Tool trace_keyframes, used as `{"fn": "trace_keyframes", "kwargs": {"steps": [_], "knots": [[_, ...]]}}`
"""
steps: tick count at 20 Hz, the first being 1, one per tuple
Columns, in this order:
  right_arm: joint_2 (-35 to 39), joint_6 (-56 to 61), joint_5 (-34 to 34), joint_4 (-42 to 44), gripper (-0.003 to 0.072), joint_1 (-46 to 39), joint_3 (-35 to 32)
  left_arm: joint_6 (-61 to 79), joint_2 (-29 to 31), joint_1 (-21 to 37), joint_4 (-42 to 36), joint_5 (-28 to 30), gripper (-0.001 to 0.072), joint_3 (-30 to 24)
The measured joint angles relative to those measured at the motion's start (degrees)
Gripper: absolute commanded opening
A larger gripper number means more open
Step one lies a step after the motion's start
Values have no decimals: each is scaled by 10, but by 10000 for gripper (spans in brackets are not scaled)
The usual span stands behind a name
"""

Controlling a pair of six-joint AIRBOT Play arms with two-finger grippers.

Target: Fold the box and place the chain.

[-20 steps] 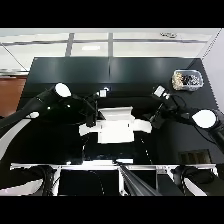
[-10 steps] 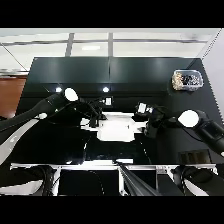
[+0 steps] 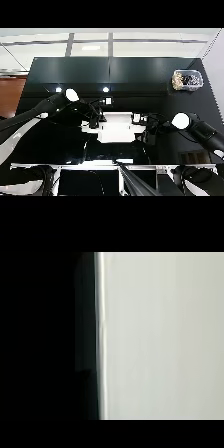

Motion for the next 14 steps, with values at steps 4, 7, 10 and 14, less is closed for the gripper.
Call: {"fn": "trace_keyframes", "kwargs": {"steps": [4, 7, 10, 14], "knots": [[-18, -4, 3, -4, 717, 1, -1, -2, -2, 0, -1, -2, 28, 0], [-33, -4, 4, 4, 717, 1, -1, -2, -2, 0, -1, -3, 28, 0], [-40, -4, 2, 41, 717, 2, -2, -2, -2, 0, -1, -3, 28, 0], [-43, -3, -20, 82, 716, 28, -18, -2, -2, 0, 0, -3, 28, 0]]}}
